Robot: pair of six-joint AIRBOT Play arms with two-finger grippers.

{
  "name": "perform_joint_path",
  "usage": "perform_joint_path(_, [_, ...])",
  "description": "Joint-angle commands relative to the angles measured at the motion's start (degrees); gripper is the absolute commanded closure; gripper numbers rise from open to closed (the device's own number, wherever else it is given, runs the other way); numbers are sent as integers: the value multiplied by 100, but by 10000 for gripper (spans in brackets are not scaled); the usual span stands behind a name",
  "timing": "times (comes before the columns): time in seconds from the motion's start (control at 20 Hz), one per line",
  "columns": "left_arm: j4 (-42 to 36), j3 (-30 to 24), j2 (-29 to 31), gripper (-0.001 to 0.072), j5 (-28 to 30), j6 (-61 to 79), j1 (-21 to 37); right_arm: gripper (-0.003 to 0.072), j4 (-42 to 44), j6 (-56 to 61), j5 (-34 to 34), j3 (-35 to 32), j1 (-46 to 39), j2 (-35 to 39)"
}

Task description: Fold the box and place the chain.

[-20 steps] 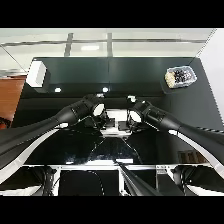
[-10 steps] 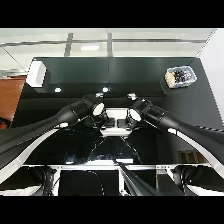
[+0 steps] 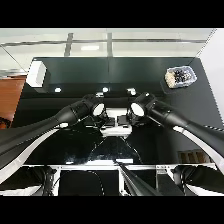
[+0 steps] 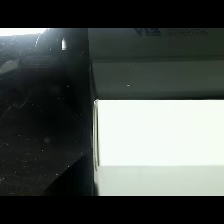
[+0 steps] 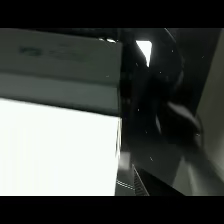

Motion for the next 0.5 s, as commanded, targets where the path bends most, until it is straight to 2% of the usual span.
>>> perform_joint_path(0.0, [2, 4, -2, 684, -15, -7, 2, 263, -271, -719, 688, 356, -111, 717])
perform_joint_path(0.1, [0, 4, -2, 684, -15, -7, 2, 263, -1036, -905, 772, 393, -282, 1349])
perform_joint_path(0.2, [2, 4, -2, 683, -15, -7, 2, 263, -2782, -898, 750, 361, -557, 1681])
perform_joint_path(0.25, [2, 4, -2, 683, -15, -7, 2, 263, -3543, -898, 638, 334, -789, 1685])
perform_joint_path(0.3, [4, 4, -2, 684, -20, -7, 2, 262, -3899, -898, 168, 234, -1174, 1670])
perform_joint_path(0.35, [4, 4, -2, 684, -17, -7, 2, 218, -3829, -896, -490, 87, -1637, 1657])
perform_joint_path(0.4, [4, 4, -2, 683, -13, -7, 2, 2, -3606, -896, -1196, -79, -2175, 1580])
perform_joint_path(0.45, [4, 4, -2, 683, -13, -7, 2, -8, -3276, -892, -1703, -188, -2645, 1438])
